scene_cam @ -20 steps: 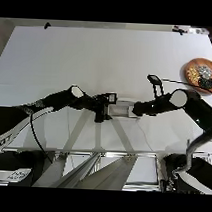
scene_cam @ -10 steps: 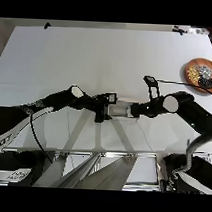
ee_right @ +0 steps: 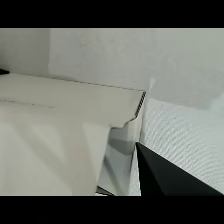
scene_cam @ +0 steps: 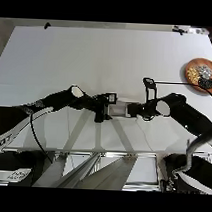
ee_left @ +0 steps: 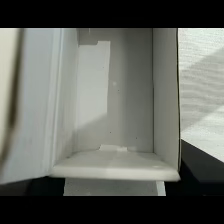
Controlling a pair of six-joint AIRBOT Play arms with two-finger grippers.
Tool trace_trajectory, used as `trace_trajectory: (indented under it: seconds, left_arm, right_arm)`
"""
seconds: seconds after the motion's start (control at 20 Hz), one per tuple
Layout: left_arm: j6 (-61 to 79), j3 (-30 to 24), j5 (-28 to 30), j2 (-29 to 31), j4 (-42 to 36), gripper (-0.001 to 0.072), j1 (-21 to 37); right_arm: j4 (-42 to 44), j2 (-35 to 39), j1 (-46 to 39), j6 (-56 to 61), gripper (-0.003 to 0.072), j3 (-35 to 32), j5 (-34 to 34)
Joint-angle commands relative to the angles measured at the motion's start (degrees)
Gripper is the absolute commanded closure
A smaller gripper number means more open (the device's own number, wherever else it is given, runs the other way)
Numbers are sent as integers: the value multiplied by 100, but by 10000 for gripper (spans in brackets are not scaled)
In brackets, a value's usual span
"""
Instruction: Fold the box and place the chain.
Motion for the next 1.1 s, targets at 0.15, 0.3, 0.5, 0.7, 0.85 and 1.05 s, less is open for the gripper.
trace_trajectory:
  seconds: [0.15,0.3,0.5,0.7,0.85,1.05]
  left_arm:
    - [2,-2,2,-2,2,252,0]
    - [2,-2,2,0,2,252,0]
    - [2,-2,2,-2,2,252,0]
    - [2,-2,0,-2,2,252,0]
    - [2,-2,2,-2,2,252,0]
    - [2,0,2,-2,2,252,0]
  right_arm:
    - [-511,-13,173,765,384,-2,-9]
    - [-815,-13,295,787,467,-2,44]
    - [-984,-125,365,682,467,-2,164]
    - [-981,-448,365,470,464,0,203]
    - [-1001,-553,365,415,462,2,205]
    - [-1067,-555,363,271,462,133,7]
